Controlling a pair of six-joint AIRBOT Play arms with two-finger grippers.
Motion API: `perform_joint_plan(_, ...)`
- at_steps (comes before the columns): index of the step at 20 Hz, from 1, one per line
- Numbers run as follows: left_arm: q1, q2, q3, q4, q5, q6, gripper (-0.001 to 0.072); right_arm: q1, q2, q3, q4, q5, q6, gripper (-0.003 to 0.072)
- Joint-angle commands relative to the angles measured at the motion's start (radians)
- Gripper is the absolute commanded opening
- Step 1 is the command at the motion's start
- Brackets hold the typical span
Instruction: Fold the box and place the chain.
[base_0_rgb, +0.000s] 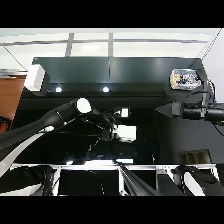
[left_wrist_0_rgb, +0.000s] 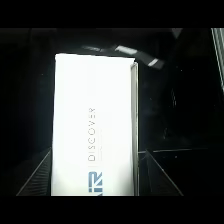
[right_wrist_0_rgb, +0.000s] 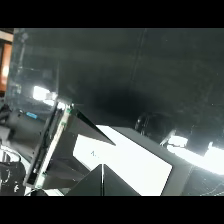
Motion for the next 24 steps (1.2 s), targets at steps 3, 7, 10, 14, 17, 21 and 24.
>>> perform_joint_plan(3,-0.058,-0.013,-0.002,0.082,0.086,0.016,0.0715,0.000,0.001,0.001,0.000,0.000,0.000,0.0014)
perform_joint_plan(7,-0.079,-0.060,-0.002,0.087,0.167,0.018,0.0714,0.000,0.001,0.001,-0.005,-0.001,0.000,0.0014)
perform_joint_plan(10,-0.087,-0.066,-0.001,0.087,0.172,0.006,0.0634,0.000,0.001,0.001,-0.025,0.000,0.000,0.0014)
perform_joint_plan(14,-0.048,-0.050,-0.001,0.124,0.043,-0.133,0.0349,0.000,0.001,0.001,-0.025,-0.001,0.000,0.0014)
perform_joint_plan(17,0.063,-0.008,-0.002,0.281,-0.078,-0.343,0.0350,0.000,0.001,0.001,-0.025,-0.024,-0.008,0.0014)
perform_joint_plan(21,0.318,0.076,-0.002,0.441,-0.168,-0.603,0.0350,0.000,0.001,0.001,-0.026,-0.063,-0.013,0.0014)
perform_joint_plan(24,0.525,0.161,-0.002,0.533,-0.212,-0.774,0.0350,0.000,0.001,0.001,-0.043,-0.063,-0.023,0.0014)
